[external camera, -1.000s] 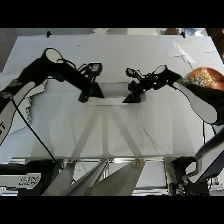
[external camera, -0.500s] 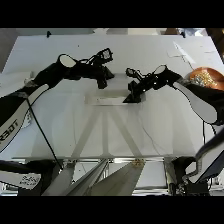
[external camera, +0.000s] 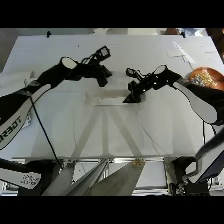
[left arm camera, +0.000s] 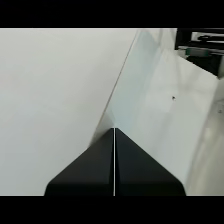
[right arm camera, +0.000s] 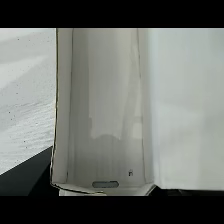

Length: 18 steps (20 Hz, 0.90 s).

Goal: Fold the box and place the chain.

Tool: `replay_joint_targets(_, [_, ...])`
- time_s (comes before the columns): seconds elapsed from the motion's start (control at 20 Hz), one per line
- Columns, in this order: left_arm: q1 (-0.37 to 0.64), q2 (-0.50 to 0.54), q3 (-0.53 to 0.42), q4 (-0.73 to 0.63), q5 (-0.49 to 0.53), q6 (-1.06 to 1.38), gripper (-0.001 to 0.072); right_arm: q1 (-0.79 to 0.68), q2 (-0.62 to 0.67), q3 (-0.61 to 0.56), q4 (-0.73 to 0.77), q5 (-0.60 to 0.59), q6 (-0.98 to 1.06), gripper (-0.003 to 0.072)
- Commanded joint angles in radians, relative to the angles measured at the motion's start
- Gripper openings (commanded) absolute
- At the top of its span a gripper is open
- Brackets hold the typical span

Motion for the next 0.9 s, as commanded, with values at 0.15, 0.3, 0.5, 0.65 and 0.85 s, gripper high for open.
replay_joint_targets(0.15, [0.157, 0.131, 0.001, 0.028, -0.430, -0.003, 0.0010, 0.001, -0.001, 0.000, 0.000, 0.000, -0.001, 0.0176])
replay_joint_targets(0.3, [0.230, 0.134, 0.001, 0.145, -0.513, -0.003, 0.0027, 0.001, -0.001, 0.000, 0.000, 0.000, -0.001, 0.0176])
replay_joint_targets(0.5, [0.236, 0.127, 0.001, 0.228, -0.470, 0.003, 0.0636, 0.001, -0.001, 0.000, 0.000, 0.000, -0.001, 0.0176])
replay_joint_targets(0.65, [0.209, 0.088, 0.001, 0.229, -0.436, 0.092, 0.0635, 0.001, -0.001, 0.000, 0.000, 0.000, -0.001, 0.0176])
replay_joint_targets(0.85, [0.149, 0.000, 0.001, 0.238, -0.441, 0.177, 0.0636, 0.001, -0.001, 0.000, 0.000, 0.000, -0.001, 0.0176])
